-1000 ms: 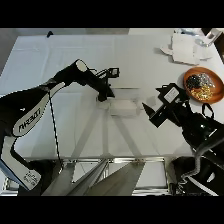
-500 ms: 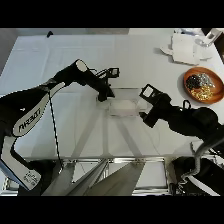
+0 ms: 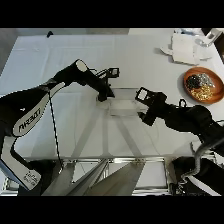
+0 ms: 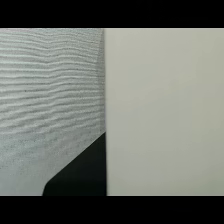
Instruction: Fold the box and place the chain.
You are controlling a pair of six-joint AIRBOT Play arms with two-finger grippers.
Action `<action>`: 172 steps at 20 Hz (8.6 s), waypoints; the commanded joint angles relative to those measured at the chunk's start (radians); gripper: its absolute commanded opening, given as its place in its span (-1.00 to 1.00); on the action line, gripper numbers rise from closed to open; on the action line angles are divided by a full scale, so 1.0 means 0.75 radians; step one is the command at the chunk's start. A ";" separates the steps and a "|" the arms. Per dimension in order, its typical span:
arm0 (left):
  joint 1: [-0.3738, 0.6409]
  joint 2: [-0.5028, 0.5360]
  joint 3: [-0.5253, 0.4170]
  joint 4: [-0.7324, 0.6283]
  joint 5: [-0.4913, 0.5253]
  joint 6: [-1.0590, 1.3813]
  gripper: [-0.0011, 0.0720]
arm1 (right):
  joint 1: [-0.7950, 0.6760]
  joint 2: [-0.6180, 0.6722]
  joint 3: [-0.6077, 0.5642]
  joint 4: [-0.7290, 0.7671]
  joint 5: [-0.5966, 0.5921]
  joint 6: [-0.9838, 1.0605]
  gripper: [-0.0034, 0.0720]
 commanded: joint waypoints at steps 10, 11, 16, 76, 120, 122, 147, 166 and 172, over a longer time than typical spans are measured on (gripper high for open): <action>0.001 0.001 0.000 0.000 0.001 0.000 -0.94 | -0.329 -0.036 -0.119 0.581 -0.179 -0.957 0.83; 0.001 0.001 0.000 0.000 0.000 0.000 -0.94 | -0.330 -0.061 -0.119 0.580 -0.164 -0.957 0.83; 0.001 0.001 0.000 0.001 0.001 0.000 -0.94 | -0.330 -0.174 -0.119 0.589 -0.032 -0.957 0.83; 0.001 0.001 0.000 0.000 0.001 0.000 -0.94 | 0.941 0.606 -0.086 -1.849 -0.037 2.528 0.83; 0.001 0.001 0.000 0.000 -0.004 0.000 -0.94 | 0.483 0.489 -0.090 -4.083 1.082 5.042 0.97; 0.001 0.001 0.000 0.000 -0.004 -0.001 -0.94 | 0.361 0.489 -0.090 -4.083 1.063 5.042 0.97; 0.001 0.001 0.000 0.000 -0.004 0.000 -0.94 | -0.370 -0.015 -0.085 -3.417 1.748 3.232 0.97; 0.001 0.001 0.000 0.000 -0.004 0.000 -0.94 | -0.444 -0.500 -0.085 -2.943 1.657 2.480 0.97; 0.001 0.001 0.000 0.000 -0.004 -0.001 -0.94 | -0.444 -0.500 -0.064 -2.879 1.528 2.654 0.97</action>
